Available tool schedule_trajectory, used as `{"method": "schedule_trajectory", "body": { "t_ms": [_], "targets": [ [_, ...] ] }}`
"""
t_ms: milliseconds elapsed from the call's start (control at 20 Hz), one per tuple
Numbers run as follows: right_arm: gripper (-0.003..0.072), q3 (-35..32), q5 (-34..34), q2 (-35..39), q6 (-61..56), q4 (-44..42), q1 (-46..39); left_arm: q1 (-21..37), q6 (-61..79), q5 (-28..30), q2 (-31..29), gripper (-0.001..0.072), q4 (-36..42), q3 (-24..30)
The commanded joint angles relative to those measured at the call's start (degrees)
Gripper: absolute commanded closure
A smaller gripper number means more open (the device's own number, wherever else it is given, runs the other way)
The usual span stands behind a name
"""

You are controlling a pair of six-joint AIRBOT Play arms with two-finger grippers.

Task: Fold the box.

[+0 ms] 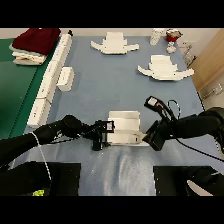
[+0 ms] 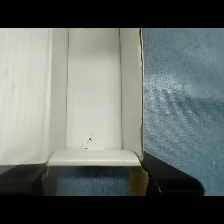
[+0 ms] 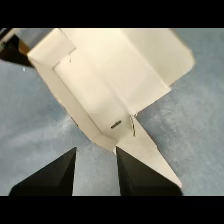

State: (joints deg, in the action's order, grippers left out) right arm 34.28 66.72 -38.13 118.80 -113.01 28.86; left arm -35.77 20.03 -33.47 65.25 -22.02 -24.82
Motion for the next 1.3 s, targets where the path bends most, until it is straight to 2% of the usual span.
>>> {"method": "schedule_trajectory", "body": {
  "t_ms": [0,50,100,250,300,400,550,800,850,950,1050,1100,1250],
  "targets": [
    [0.0212,-5.0,0.4,2.0,10.1,5.6,1.4,0.0,0.0,0.0,0.0,0.0278,0.0,-0.1],
    [0.0169,-6.6,-2.2,1.4,13.1,7.5,1.5,0.0,0.0,0.0,0.0,0.0277,0.0,-0.1],
    [0.0157,-8.0,-5.0,0.7,16.5,8.7,1.5,0.0,0.0,0.0,0.0,0.0278,0.0,-0.1],
    [0.0155,-9.4,-13.6,-1.5,25.0,11.3,1.5,0.0,0.0,0.0,0.0,0.0277,0.0,-0.1],
    [0.0083,-9.4,-16.2,-2.0,27.0,11.4,1.5,0.0,0.0,0.0,0.0,0.0277,0.0,-0.1],
    [0.0082,-9.4,-19.6,-3.5,31.3,10.3,1.6,0.0,0.0,0.0,0.0,0.0277,0.0,-0.1],
    [0.0105,-9.4,-19.7,-5.0,37.9,7.3,2.4,0.0,0.0,0.0,0.0,0.0277,0.0,-0.1],
    [0.0108,-9.4,-18.4,-5.1,37.9,5.9,4.8,0.0,0.0,0.0,0.0,0.0277,0.0,-0.1],
    [0.0142,-9.4,-18.6,-5.2,37.9,5.5,4.8,0.0,0.0,0.0,0.0,0.0277,0.0,-0.1],
    [0.0296,-9.4,-18.6,-6.2,37.9,3.4,4.8,0.0,0.0,0.0,0.0,0.0277,0.0,-0.1],
    [0.0486,-9.4,-18.5,-7.4,37.9,-0.8,4.8,0.0,0.0,0.0,0.0,0.0277,0.0,-0.1],
    [0.0536,-9.4,-19.1,-7.9,37.9,-2.9,4.8,0.0,0.0,0.0,0.0,0.0277,0.0,-0.1],
    [0.0536,-9.4,-22.5,-9.5,37.9,-5.6,4.8,0.0,0.0,0.0,0.0,0.0277,0.0,-0.1]
  ]
}}
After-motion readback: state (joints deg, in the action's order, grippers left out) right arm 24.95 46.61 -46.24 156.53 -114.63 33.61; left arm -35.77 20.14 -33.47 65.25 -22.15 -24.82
